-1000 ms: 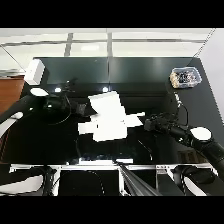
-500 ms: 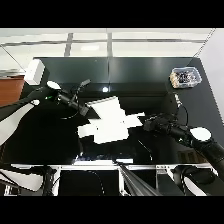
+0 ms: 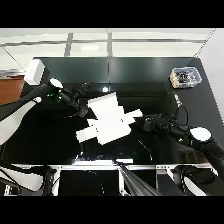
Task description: Fold the box and place the chain.
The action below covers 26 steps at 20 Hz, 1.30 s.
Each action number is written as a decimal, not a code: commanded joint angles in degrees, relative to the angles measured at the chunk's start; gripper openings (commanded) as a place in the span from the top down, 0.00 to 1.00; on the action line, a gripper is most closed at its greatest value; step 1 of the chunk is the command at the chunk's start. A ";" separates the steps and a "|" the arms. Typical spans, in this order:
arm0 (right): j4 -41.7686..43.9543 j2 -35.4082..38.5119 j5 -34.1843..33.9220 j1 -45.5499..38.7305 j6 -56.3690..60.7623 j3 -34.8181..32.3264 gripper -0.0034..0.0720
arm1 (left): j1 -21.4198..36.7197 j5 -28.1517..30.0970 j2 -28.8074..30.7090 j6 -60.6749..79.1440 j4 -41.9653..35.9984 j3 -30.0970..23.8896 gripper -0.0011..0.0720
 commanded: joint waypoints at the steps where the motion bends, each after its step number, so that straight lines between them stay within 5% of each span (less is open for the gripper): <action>1: -10.73 0.04 3.74 -1.22 -0.02 3.48 0.11 | -0.07 1.01 1.95 -1.49 0.87 0.44 0.96; 5: -33.00 0.04 15.43 -2.23 3.23 15.10 0.01 | -4.22 8.17 11.17 -2.34 2.47 -1.79 0.96; 7: -37.24 0.04 18.97 -1.86 0.81 16.76 0.01 | -7.80 19.58 16.44 4.02 2.43 -6.23 0.96; 10: -43.30 -0.33 19.96 1.36 -10.10 16.61 0.02 | -12.70 21.94 18.29 16.15 4.98 -8.00 0.96; 14: -44.37 -2.69 17.90 5.81 -28.04 15.56 0.02 | -18.91 27.91 16.94 17.27 14.32 -7.98 0.96; 26: -43.12 -14.78 17.03 8.44 -33.16 14.75 0.02 | -20.74 28.83 12.74 13.77 15.37 -7.96 0.95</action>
